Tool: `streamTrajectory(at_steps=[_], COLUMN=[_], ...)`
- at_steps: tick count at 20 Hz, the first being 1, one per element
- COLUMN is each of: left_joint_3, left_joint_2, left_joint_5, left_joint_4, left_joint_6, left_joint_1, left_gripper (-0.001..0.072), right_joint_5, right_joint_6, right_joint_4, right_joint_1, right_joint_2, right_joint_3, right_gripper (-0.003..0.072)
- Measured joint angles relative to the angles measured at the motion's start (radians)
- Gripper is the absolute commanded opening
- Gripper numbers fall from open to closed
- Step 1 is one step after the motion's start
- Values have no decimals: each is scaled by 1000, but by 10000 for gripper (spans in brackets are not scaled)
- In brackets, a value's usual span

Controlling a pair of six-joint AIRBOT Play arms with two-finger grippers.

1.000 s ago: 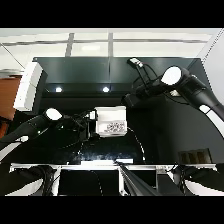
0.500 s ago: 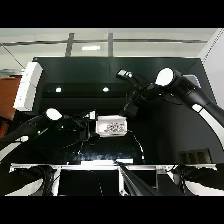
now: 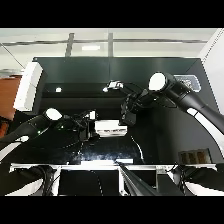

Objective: Fold the box and place the chain.

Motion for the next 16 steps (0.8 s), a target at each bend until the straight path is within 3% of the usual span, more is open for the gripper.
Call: streamTrajectory(at_steps=[5, 10, 16], left_joint_3=[0, 0, 0], left_joint_2=[0, 0, 0], left_joint_5=[0, 0, 0], left_joint_4=[0, 0, 0], left_joint_6=[0, 0, 0], left_joint_1=[0, 0, 0], left_gripper=[400, 400, 400], right_joint_5=[35, -140, -127], right_joint_6=[-18, -154, -254], right_joint_4=[-5, 60, 45], right_joint_1=[-28, 13, 17], right_joint_2=[57, 49, 37], right_joint_3=[-26, -116, -148], right_gripper=[683, 683, 683])
